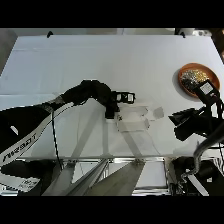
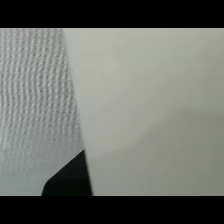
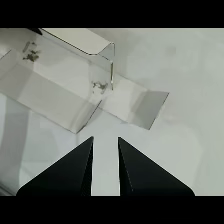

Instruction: Fold the box and place the chain.

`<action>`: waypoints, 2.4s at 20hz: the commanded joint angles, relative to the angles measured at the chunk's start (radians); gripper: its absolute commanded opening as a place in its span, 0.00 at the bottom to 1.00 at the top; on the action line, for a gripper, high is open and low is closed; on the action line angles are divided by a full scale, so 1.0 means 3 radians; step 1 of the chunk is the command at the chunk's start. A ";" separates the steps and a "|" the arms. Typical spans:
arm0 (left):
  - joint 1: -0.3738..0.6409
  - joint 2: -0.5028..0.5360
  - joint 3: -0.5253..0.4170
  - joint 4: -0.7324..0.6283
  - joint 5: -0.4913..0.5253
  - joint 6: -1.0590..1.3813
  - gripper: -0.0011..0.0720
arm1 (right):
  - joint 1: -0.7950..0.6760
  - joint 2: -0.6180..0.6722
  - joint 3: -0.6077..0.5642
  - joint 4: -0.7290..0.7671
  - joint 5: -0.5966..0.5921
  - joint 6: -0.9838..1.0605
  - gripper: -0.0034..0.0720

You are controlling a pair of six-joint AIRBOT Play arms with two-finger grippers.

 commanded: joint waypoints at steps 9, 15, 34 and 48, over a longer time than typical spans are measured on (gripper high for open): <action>-0.0001 -0.0001 0.0000 0.0006 0.0106 0.0001 0.02 | 0.0003 0.0003 -0.0001 0.0001 0.0022 0.0000 0.25; -0.0001 -0.0001 0.0000 0.0027 0.0084 0.0001 0.03 | 0.0003 0.0003 0.0000 0.0001 0.0022 -0.0003 0.25; -0.0003 -0.0001 0.0000 0.0025 0.0086 -0.0003 0.03 | 0.0071 -0.0121 -0.0501 0.0757 0.0790 -0.1516 0.07; -0.0001 -0.0001 0.0000 0.0025 0.0085 -0.0003 0.03 | 0.0796 -0.0150 -0.1522 0.0217 -0.1212 -0.3520 0.93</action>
